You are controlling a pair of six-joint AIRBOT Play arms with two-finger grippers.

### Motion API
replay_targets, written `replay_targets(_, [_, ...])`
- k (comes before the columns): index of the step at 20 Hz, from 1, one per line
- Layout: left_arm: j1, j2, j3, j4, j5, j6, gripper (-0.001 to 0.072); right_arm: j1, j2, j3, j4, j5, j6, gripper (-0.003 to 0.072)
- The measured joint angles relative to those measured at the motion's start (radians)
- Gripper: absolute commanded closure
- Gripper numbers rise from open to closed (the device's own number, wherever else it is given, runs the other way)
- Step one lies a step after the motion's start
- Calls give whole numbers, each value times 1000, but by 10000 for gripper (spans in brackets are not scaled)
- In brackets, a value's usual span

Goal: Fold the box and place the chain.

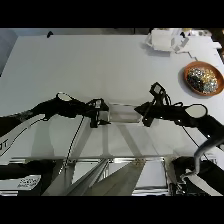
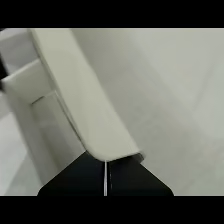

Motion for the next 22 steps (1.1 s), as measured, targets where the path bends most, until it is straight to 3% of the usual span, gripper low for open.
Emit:
replay_targets(3, [0,0,0,0,0,-2,691,1,-101,0,148,-110,-40,667])
replay_targets(6, [0,0,0,-1,0,-2,691,1,-142,1,205,-149,-58,666])
replay_targets(12, [1,0,0,3,-3,2,691,-1,-129,0,200,-32,-65,667])
replay_targets(15, [0,0,0,1,0,4,691,2,-47,0,110,78,-66,667])
replay_targets(18, [0,0,0,1,0,3,691,1,85,0,-19,79,-66,667])
replay_targets(22, [-1,0,0,0,0,2,691,0,283,0,-318,129,-67,667])
